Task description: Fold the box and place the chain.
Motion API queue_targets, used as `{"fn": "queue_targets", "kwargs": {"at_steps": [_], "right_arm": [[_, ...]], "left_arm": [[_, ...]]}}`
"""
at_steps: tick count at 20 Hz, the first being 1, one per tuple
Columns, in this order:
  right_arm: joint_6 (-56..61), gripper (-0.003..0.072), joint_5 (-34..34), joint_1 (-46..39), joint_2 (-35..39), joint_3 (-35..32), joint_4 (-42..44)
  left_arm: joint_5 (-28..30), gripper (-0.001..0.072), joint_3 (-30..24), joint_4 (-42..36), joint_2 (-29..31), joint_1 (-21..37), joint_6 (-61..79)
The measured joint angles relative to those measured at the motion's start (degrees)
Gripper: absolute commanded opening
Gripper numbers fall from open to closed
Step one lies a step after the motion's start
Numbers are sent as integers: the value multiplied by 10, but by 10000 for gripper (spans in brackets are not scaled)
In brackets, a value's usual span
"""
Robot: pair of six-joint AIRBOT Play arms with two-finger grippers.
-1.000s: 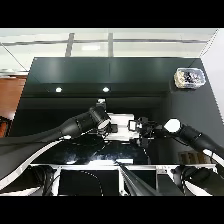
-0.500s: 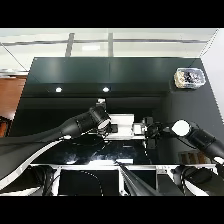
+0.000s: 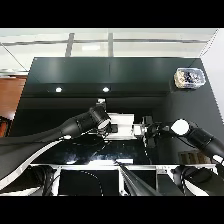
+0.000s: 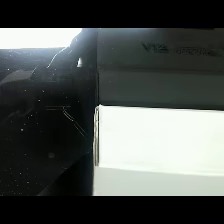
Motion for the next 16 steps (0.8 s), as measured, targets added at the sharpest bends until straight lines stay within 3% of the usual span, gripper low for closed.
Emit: {"fn": "queue_targets", "kwargs": {"at_steps": [16], "right_arm": [[-16,155,-11,0,-57,0,180]], "left_arm": [[0,29,0,-1,0,0,0]]}}
